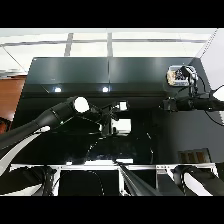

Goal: Fold the box and place the chain.

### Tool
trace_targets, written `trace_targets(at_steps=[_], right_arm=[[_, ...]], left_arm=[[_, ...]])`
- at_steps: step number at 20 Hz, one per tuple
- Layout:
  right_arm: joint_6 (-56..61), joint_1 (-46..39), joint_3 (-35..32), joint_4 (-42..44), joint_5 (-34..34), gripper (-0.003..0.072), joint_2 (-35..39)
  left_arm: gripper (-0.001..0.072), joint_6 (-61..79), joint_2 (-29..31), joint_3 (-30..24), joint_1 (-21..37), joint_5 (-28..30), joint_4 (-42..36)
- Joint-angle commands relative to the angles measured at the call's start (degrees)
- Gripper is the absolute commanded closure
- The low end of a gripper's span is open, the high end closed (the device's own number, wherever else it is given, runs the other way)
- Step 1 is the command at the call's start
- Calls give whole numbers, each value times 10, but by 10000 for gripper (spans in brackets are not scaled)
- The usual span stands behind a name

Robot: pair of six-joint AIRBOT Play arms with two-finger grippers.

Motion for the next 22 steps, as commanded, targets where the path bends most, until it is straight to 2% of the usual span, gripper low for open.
trace_targets(at_steps=[1, 3, 6, 8, 14, 22], right_arm=[[0, 0, 0, 0, 0, 665, 0], [0, 0, 0, 0, 1, 665, 0], [0, 0, 0, 0, 5, 665, 0], [0, 0, 0, 0, 4, 665, 0], [0, 0, 0, 0, 4, 665, 0], [0, 0, 0, 0, 4, 665, 0]], left_arm=[[1, -10, 0, 2, -6, -6, 31], [1, -11, 0, 14, -6, -15, 31], [1, -60, 0, 59, -6, -54, 40], [0, -87, 0, 72, -6, -46, 59], [0, -147, -21, 71, -7, -25, 75], [1, -147, -35, 71, -7, -77, 74]])
